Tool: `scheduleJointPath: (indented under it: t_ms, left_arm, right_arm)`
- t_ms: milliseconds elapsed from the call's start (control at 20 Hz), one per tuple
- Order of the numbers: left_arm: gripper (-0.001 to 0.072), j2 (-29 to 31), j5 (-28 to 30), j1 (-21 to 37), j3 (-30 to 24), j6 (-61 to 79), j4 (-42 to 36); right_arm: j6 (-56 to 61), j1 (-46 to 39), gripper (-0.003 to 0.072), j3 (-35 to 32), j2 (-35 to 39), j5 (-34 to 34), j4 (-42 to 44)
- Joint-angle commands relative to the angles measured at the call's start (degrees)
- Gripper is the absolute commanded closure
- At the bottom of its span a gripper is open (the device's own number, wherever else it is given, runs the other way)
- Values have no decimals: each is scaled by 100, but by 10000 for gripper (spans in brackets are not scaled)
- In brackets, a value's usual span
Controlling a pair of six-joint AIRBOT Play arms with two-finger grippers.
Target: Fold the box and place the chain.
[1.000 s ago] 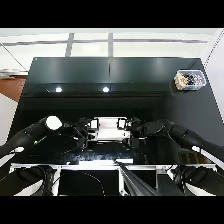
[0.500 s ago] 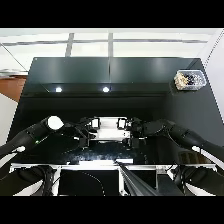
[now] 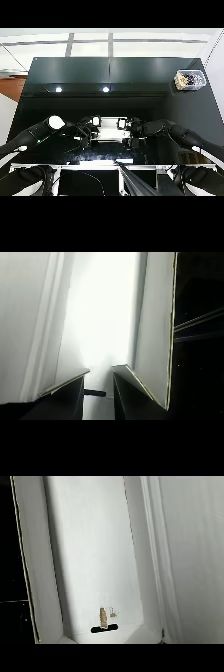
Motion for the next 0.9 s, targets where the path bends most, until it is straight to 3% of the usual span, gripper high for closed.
scheduleJointPath:
  t_ms: [0, 300, 500, 600, 700, 750, 850]
  left_arm:
    - [492, -28, 4, -66, 2, 2, -52]
    - [488, -28, 85, -66, 2, 2, -50]
    - [283, -28, 87, -66, 2, 2, -52]
    - [292, -28, 83, -66, 2, 0, -50]
    - [383, -28, 83, -66, 2, 2, -50]
    - [377, -28, 83, -66, 2, 2, -52]
    - [290, -28, 81, -66, 2, 2, -50]
  right_arm:
    - [7, 2, 227, -2, -2, 2, 9]
    - [7, 0, 227, -2, -2, 2, 9]
    - [7, 2, 227, -2, -2, 2, 9]
    - [7, 2, 227, -2, -2, 2, 9]
    - [7, 2, 227, -2, -2, 2, 9]
    - [7, 2, 227, -2, -2, 2, 9]
    - [7, 2, 227, -2, -2, 2, 9]
